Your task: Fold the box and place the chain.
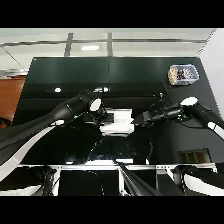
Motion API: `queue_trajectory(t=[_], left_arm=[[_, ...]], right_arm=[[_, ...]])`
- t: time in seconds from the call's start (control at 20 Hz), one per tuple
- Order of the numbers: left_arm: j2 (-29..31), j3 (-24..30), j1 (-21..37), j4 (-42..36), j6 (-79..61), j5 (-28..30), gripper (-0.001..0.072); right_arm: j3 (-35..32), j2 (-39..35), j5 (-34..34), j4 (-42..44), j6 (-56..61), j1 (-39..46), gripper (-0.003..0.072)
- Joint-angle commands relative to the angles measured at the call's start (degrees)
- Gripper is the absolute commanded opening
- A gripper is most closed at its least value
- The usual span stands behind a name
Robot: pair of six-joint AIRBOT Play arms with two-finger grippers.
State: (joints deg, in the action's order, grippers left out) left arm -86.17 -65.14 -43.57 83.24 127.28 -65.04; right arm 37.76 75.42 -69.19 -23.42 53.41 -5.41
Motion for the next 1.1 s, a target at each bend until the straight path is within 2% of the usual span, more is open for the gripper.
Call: queue_trajectory(t=[0.0,0.1,0.25,0.55,0.6,0.65,0.9,1.05], left_arm=[[0.0,0.0,0.0,0.0,0.0,0.0,0.0024],[0.0,0.0,0.0,0.0,0.0,0.0,0.0024],[0.0,0.0,0.0,0.0,0.0,0.0,0.0024],[0.0,0.0,0.0,0.0,0.0,-0.1,0.0024],[0.0,0.0,0.0,0.0,0.0,-0.1,0.0024],[0.0,0.0,0.0,0.0,0.0,-0.1,0.0024],[0.0,0.0,0.0,0.0,0.0,-0.1,0.0024],[0.0,0.0,0.0,0.0,0.0,-0.1,0.0024]], right_arm=[[3.1,0.0,1.3,-4.1,9.4,-4.6,0.0412],[6.5,0.0,1.9,-8.8,15.9,-8.1,0.0412],[11.4,0.0,4.7,-22.8,29.4,-14.2,0.0412],[15.6,0.1,9.1,-41.8,51.0,-24.1,0.0411],[15.9,0.2,9.2,-43.7,54.2,-25.2,0.0406],[16.0,0.2,9.7,-45.4,56.6,-26.4,0.0294],[17.5,1.3,9.2,-54.2,68.9,-30.8,0.0294],[20.4,4.0,8.4,-55.4,70.6,-32.8,0.0294]])
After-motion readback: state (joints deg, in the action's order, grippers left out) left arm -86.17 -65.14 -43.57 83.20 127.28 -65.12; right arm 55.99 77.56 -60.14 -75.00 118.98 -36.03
